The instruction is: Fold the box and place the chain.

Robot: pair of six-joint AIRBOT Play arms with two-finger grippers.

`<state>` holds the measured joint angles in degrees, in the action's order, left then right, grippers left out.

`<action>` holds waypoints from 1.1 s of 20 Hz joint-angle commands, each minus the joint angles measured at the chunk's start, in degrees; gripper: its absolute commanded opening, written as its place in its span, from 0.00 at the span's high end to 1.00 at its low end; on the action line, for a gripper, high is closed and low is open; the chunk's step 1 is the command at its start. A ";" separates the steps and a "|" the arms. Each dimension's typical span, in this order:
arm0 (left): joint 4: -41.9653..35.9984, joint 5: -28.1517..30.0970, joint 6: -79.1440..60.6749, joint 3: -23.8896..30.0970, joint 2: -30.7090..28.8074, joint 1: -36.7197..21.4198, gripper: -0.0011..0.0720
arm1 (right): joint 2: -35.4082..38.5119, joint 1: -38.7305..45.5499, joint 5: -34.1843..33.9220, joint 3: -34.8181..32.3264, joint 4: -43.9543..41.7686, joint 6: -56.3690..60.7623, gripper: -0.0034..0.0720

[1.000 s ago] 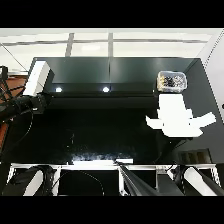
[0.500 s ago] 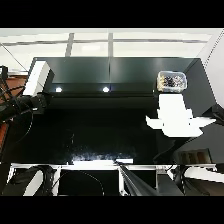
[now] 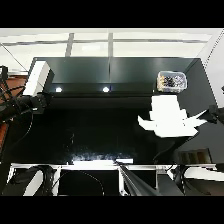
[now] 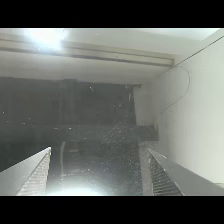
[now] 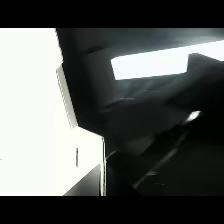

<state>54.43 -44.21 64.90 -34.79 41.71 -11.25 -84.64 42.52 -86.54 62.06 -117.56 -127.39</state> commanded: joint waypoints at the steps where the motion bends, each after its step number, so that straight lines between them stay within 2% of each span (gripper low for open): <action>1: -0.98 -1.36 0.02 0.00 0.04 0.04 0.02 | 0.52 -5.49 -5.05 -0.20 -2.12 2.29 0.92; 6: -0.96 -5.25 -0.39 0.02 0.37 1.20 0.02 | 6.45 -18.56 -0.22 -6.25 -11.21 6.23 0.92; 7: -1.11 -5.73 -0.39 0.02 0.59 1.97 0.02 | 9.07 -22.14 2.91 -7.74 -11.58 6.49 0.92; 10: -3.39 -5.99 -1.38 0.02 1.20 6.95 0.06 | 22.58 -33.70 20.76 -15.76 -12.13 11.30 0.92; 13: -4.46 -4.26 -2.56 0.02 2.73 13.70 0.06 | 39.19 -45.51 39.23 -29.53 -13.27 20.00 0.92; 14: -4.98 -4.24 -2.45 0.02 3.80 16.20 0.06 | 43.21 -49.11 43.43 -33.33 -13.25 22.80 0.92; 16: -7.69 -4.35 -2.38 0.17 6.82 21.20 0.06 | 48.94 -56.61 51.17 -39.34 -12.96 27.28 0.92; 18: -8.74 -3.45 1.68 0.17 11.74 24.52 0.06 | 50.53 -63.41 57.09 -42.71 -12.70 29.90 0.92; 22: -17.97 -4.52 0.74 0.15 23.43 22.67 0.05 | 50.49 -69.22 59.98 -44.00 -12.48 32.76 0.92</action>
